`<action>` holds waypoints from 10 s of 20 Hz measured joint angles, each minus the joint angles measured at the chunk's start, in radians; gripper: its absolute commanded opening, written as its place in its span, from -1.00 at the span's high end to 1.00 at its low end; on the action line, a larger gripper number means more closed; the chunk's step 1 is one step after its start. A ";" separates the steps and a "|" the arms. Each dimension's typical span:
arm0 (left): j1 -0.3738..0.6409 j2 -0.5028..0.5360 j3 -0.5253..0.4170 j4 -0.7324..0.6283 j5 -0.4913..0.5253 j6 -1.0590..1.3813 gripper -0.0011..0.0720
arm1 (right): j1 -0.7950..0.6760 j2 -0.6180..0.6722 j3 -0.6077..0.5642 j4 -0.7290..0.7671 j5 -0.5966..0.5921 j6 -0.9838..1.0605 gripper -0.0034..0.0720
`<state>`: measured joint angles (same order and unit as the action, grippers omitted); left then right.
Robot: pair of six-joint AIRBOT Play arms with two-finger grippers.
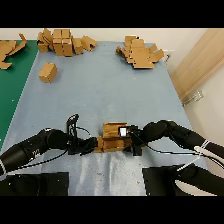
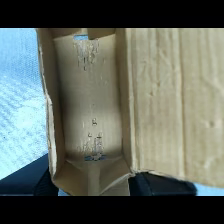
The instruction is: Fold the box.
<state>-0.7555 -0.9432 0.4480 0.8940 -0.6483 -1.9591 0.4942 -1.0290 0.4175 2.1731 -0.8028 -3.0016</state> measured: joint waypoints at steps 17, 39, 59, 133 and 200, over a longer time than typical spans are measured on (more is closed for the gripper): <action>-0.048 -0.002 0.071 -0.109 0.006 0.087 0.94 | 0.000 0.000 0.000 0.000 0.000 0.000 -0.43; -0.039 0.009 0.082 -0.091 0.006 0.088 0.16 | 0.000 0.000 0.000 0.000 -0.001 0.000 -0.43; -0.119 -0.148 0.251 0.175 -0.088 -0.103 -0.13 | 0.000 0.000 0.000 0.004 -0.002 0.000 -0.43; -0.317 -0.422 0.518 0.513 -0.280 -0.539 0.94 | 0.000 0.000 0.000 0.007 -0.002 0.000 -0.43; -0.299 -0.486 0.607 0.549 -0.440 -0.476 -0.04 | 0.000 0.000 -0.001 0.007 0.000 0.000 -0.43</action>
<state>-1.0546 -1.4296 1.0546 1.4429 -1.0885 -2.4351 0.4942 -1.0290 0.4168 2.1799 -0.8024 -3.0020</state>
